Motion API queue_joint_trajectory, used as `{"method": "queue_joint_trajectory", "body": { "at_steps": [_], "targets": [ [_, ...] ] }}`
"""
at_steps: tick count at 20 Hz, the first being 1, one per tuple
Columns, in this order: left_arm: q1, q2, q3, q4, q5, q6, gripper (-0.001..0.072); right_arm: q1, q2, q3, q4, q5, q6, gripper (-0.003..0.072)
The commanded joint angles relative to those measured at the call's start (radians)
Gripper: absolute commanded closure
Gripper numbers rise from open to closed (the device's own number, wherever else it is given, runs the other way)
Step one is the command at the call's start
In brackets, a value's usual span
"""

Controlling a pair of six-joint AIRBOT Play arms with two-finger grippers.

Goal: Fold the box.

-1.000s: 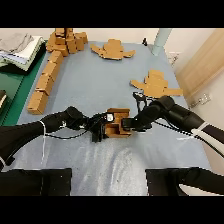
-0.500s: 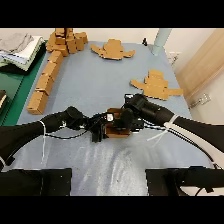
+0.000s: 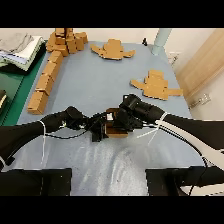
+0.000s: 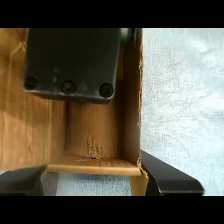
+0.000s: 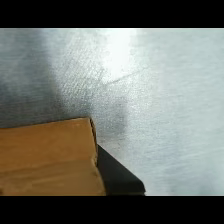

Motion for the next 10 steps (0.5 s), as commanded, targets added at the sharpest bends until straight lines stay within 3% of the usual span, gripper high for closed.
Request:
{"method": "queue_joint_trajectory", "body": {
  "at_steps": [1, 3, 4, 5, 10],
  "targets": [
    [-0.001, 0.0, 0.001, 0.001, -0.001, 0.002, 0.0295, 0.002, -0.006, 0.001, -0.022, -0.014, 0.003, 0.0682],
    [0.0, 0.0, 0.001, 0.001, -0.001, 0.002, 0.0295, 0.002, -0.005, 0.001, -0.021, -0.014, -0.002, 0.0674],
    [-0.001, 0.0, 0.001, 0.0, -0.001, 0.002, 0.0295, 0.002, -0.005, 0.001, -0.02, -0.014, -0.002, 0.0455],
    [0.0, 0.0, 0.001, 0.001, -0.001, 0.002, 0.0295, 0.002, -0.004, 0.001, -0.017, -0.014, -0.008, 0.0294],
    [0.0, 0.0, 0.001, 0.001, -0.001, 0.002, 0.0295, 0.002, -0.002, 0.002, -0.009, -0.014, -0.016, 0.0286]
  ]
}}
